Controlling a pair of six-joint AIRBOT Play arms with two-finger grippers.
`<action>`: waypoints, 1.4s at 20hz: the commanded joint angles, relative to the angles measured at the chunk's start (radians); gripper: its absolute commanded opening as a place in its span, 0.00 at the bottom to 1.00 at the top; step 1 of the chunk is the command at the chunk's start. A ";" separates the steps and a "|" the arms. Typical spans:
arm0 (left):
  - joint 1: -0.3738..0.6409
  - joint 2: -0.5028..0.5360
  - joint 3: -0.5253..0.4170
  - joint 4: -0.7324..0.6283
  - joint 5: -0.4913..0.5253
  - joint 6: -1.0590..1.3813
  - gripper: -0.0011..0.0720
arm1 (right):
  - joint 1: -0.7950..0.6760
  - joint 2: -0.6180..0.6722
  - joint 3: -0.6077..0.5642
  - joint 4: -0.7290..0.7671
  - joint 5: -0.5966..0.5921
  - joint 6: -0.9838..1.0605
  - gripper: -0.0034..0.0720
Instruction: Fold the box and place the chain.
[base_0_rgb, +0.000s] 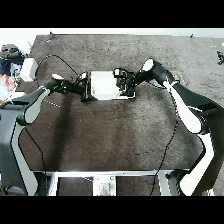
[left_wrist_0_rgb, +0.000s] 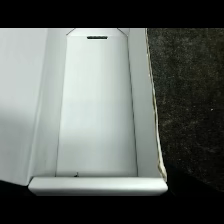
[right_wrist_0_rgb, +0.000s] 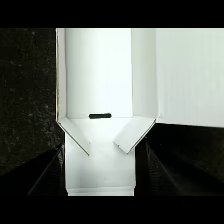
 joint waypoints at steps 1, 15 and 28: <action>0.001 0.001 0.000 0.000 0.000 0.000 0.64 | 0.006 -0.003 0.000 -0.003 -0.035 0.002 0.80; 0.001 0.001 0.000 -0.002 0.000 0.000 0.64 | 0.031 -0.034 0.000 0.070 -0.038 0.000 0.41; 0.001 0.001 0.000 -0.002 0.000 0.000 0.64 | 0.032 -0.040 0.000 0.159 -0.029 -0.050 0.41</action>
